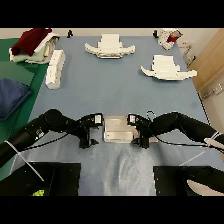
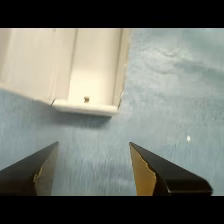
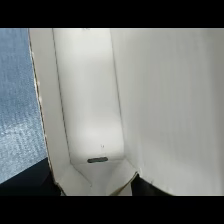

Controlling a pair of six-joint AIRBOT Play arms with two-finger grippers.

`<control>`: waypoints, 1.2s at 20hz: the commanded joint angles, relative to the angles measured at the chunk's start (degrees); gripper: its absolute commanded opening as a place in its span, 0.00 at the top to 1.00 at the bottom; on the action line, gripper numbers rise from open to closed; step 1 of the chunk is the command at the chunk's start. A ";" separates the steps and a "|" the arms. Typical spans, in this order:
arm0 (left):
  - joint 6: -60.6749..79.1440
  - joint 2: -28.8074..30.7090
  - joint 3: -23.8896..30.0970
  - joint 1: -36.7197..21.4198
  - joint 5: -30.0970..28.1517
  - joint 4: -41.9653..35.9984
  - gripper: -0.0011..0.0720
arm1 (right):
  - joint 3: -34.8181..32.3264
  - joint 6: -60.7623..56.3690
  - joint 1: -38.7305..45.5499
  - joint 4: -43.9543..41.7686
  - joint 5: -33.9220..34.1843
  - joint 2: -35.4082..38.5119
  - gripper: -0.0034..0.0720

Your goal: Fold the box.

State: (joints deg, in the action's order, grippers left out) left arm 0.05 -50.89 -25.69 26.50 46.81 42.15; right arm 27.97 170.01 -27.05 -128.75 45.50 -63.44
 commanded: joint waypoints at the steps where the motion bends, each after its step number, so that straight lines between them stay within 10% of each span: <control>1: 14.14 -0.59 3.65 -0.39 -3.02 -10.27 0.10 | 0.04 0.00 -0.04 0.00 0.00 -0.04 0.37; 24: 20.31 -15.47 -0.50 3.34 -6.38 -16.46 0.10 | 0.04 0.00 -0.04 0.00 -0.02 -0.04 0.37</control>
State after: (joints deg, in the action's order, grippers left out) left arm 19.97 -65.63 -26.09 29.15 40.25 25.67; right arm 27.97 170.10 -27.05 -128.66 45.54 -63.44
